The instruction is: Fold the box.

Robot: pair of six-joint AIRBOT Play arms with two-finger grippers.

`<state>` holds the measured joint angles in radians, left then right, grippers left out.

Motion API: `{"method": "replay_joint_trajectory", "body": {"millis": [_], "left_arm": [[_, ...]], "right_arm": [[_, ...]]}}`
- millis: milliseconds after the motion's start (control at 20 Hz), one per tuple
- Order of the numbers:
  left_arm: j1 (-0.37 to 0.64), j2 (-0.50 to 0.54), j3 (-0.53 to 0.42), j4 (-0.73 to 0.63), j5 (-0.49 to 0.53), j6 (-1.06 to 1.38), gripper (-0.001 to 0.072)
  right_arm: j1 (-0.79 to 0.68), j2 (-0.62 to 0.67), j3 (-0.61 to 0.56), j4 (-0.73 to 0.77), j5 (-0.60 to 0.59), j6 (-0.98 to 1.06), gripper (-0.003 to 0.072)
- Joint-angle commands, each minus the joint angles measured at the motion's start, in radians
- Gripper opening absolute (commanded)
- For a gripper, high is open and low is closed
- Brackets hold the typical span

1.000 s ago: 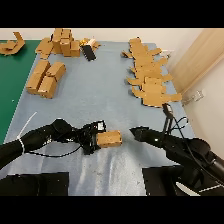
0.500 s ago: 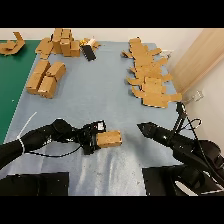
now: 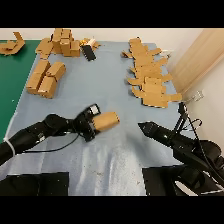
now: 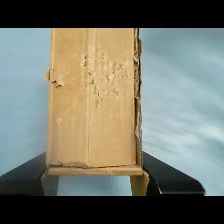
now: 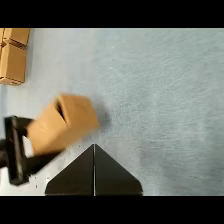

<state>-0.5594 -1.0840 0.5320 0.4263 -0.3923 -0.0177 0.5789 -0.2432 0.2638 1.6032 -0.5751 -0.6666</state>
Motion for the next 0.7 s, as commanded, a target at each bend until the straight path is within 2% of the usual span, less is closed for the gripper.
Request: {"method": "replay_joint_trajectory", "body": {"millis": [0, 100, 150, 250, 350, 450, 500, 650], "left_arm": [[0.159, 0.094, 0.01, 0.005, 0.23, -0.166, 0.046], [0.342, 0.129, 0.009, 0.004, 0.216, -0.166, 0.046], [0.443, 0.137, 0.009, 0.004, 0.178, -0.169, 0.046], [0.634, 0.138, 0.009, 0.028, 0.006, -0.195, 0.046], [0.792, 0.137, 0.009, 0.173, -0.204, -0.247, 0.0459], [0.908, 0.138, 0.009, 0.348, -0.332, -0.387, 0.0459], [0.956, 0.137, 0.009, 0.426, -0.368, -0.45, 0.0459], [1.029, 0.136, 0.009, 0.517, -0.317, -0.509, 0.0459]], "right_arm": [[0.0, 0.0, 0.001, -0.037, 0.001, 0.04, 0.0003], [0.0, 0.0, 0.001, -0.041, 0.001, 0.04, 0.0004], [0.0, 0.0, 0.001, -0.045, 0.001, 0.04, 0.0003], [0.0, 0.0, 0.001, -0.063, 0.001, 0.041, 0.0003], [0.0, 0.0, 0.001, -0.082, 0.001, 0.042, 0.0003], [0.0, -0.001, 0.001, -0.11, 0.001, 0.061, 0.0003], [0.0, -0.001, 0.001, -0.132, 0.001, 0.08, 0.0003], [0.0, -0.001, 0.001, -0.175, 0.001, 0.12, 0.0003]]}}
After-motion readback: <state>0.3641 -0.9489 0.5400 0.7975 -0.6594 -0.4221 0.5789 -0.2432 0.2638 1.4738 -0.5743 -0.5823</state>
